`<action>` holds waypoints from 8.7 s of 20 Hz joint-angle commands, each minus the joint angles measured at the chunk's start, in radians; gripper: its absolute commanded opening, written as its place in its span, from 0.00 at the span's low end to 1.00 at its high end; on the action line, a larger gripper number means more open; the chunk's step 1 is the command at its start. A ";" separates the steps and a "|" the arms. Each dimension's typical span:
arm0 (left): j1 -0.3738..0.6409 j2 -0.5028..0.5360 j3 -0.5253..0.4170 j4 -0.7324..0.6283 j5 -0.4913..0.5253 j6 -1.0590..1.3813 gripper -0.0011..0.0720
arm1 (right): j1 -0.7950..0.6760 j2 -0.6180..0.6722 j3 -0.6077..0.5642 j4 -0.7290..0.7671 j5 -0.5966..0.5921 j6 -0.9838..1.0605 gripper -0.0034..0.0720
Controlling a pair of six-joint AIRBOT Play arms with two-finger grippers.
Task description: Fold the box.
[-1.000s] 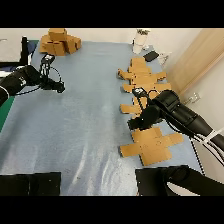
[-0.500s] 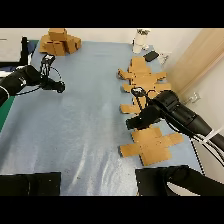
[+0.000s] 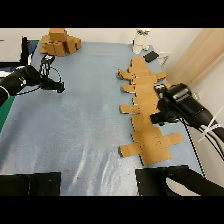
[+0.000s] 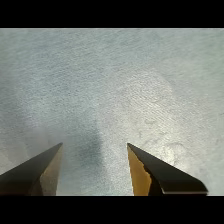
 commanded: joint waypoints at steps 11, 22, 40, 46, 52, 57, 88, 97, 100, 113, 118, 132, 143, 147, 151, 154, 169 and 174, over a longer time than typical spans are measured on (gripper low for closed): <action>0.000 0.000 0.001 -0.256 -0.270 0.021 0.84 | -0.668 -0.019 -0.095 0.158 0.151 -0.611 0.69; -0.019 0.000 -0.002 -0.769 -0.884 0.228 0.84 | -0.820 -0.219 -0.094 0.565 0.108 -0.963 0.40; -0.016 0.001 -0.279 -1.032 -1.044 0.372 0.84 | -0.438 -0.087 -0.284 1.011 0.175 -0.745 0.37; -0.016 0.001 -0.282 -1.032 -1.069 0.342 0.84 | -0.438 -0.089 -0.275 0.864 0.182 -0.667 0.34; 0.000 0.001 -0.284 -1.065 -1.102 0.389 0.83 | -0.399 -0.082 -0.276 1.134 0.143 -0.844 0.05; 0.105 0.027 -0.358 -1.136 -1.147 0.426 0.83 | -0.185 -0.066 -0.280 1.273 0.301 -0.970 0.05; 0.182 0.076 -0.463 -1.065 -1.100 0.590 0.43 | 0.062 -0.180 -0.283 1.284 0.470 -1.090 0.05; 0.186 0.076 -0.459 -0.707 -0.851 0.380 0.71 | 0.133 -0.102 -0.283 1.277 0.589 -1.086 0.05; 0.217 0.076 -0.448 -0.646 -0.848 0.314 0.71 | 0.133 -0.102 -0.283 1.275 0.587 -1.078 0.05; 0.033 0.014 -0.391 -0.746 -0.588 0.422 0.70 | 0.133 -0.102 -0.283 1.275 0.584 -1.059 0.05; 0.037 -0.007 -0.359 -0.753 -0.684 0.454 0.58 | 0.133 -0.102 -0.283 1.274 0.584 -1.052 0.05; 0.011 -0.007 -0.345 -0.826 -0.730 0.639 0.03 | 0.127 -0.102 -0.280 1.227 0.626 -0.999 0.66; -0.264 0.129 -0.292 -0.716 -0.512 0.969 0.03 | -0.154 -0.065 -0.015 0.831 0.432 -0.447 0.05; -0.278 0.104 -0.292 -0.711 -0.500 1.006 0.03 | -0.086 -0.065 -0.015 0.856 0.423 -0.447 0.05; -0.310 0.089 -0.294 -0.749 -0.495 1.080 0.03 | -0.015 -0.066 -0.016 0.855 0.457 -0.446 0.05; -0.343 0.126 -0.324 -0.804 -0.427 1.138 0.03 | 0.005 -0.066 -0.016 0.842 0.476 -0.420 0.05; -0.482 0.283 -0.509 -0.785 -0.203 1.188 0.03 | 0.009 -0.066 -0.016 0.841 0.532 -0.420 0.05; -0.477 0.283 -0.510 -0.779 -0.200 1.186 0.03 | 0.009 -0.065 -0.016 0.841 0.521 -0.420 0.05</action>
